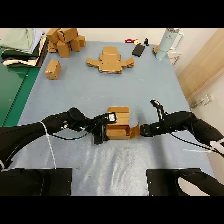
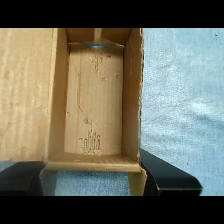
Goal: Fold the box.
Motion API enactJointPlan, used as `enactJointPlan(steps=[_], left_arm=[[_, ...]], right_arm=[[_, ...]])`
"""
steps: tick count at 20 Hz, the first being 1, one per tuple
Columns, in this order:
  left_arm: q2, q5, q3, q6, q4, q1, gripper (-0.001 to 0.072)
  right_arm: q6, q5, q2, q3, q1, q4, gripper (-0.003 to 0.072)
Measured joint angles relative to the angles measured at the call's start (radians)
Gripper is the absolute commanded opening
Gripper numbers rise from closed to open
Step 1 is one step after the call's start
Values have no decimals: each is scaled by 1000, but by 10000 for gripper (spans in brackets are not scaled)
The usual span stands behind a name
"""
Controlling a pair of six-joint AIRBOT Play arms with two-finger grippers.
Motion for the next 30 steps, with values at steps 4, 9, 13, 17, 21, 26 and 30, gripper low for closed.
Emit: enactJointPlan(steps=[4,9,13,17,21,26,30], left_arm=[[0,0,0,0,0,0,464],[0,0,0,0,0,0,463],[0,0,0,0,0,0,463],[0,0,0,0,0,0,463],[0,0,0,0,0,0,463],[0,0,0,0,0,0,463],[0,0,0,0,0,0,463]], right_arm=[[-1,-23,42,19,2,11,425],[-1,-32,55,28,39,41,425],[-1,2,55,30,99,52,425],[22,42,33,36,138,51,424],[69,69,-9,67,178,28,424],[308,98,-53,139,297,-200,424],[521,97,-66,191,401,-403,423]])
